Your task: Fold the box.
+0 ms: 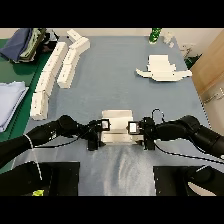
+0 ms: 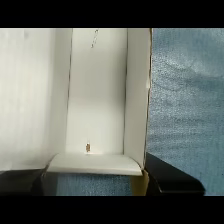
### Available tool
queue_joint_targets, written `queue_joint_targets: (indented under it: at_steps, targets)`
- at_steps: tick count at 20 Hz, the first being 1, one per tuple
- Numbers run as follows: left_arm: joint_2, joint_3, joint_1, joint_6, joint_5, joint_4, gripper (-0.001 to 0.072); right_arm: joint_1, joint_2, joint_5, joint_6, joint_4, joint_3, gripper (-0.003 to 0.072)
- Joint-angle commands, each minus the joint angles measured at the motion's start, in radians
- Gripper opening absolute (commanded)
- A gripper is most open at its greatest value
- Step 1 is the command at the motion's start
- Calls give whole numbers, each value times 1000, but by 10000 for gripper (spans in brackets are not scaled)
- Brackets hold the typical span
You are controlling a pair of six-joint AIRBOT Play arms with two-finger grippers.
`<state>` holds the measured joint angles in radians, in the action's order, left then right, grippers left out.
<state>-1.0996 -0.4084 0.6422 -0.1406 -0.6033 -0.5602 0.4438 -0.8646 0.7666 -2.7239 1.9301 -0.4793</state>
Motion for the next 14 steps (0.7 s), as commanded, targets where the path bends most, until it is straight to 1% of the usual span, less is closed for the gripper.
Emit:
queue_joint_targets:
  at_steps: [1, 3, 4, 5, 6, 7, 10, 11, 12, 13, 14]
  targets:
    - [0, 0, 0, 0, 0, 0, 448, 1, -8, -16, -81, 81, 0, 332]
    - [0, 0, 0, 0, 0, 0, 448, 1, -7, 3, -103, 129, 0, 282]
    - [0, 0, 0, 0, 0, 0, 448, 1, -7, 5, -105, 142, 0, 281]
    - [0, 0, 0, 0, 0, 0, 448, 5, -7, 4, -106, 146, 0, 238]
    - [0, 0, 0, 0, 0, 0, 448, 14, -7, 0, -106, 146, 0, 168]
    - [0, 0, 0, 0, 0, 0, 448, 28, -8, -13, -106, 146, 0, 157]
    - [0, 0, 0, 0, 0, 0, 448, 64, -28, -67, -105, 146, 0, 163]
    - [0, 0, 0, 0, 0, 0, 448, 69, -38, -81, -105, 155, 0, 257]
    - [0, 0, 0, 0, 0, 0, 448, 69, -50, -85, -105, 172, 0, 570]
    - [0, 0, 0, 0, 0, 0, 448, 69, -56, -85, -105, 177, 0, 701]
    - [0, 0, 0, 0, 0, 0, 447, 69, -56, -84, -105, 176, 0, 701]
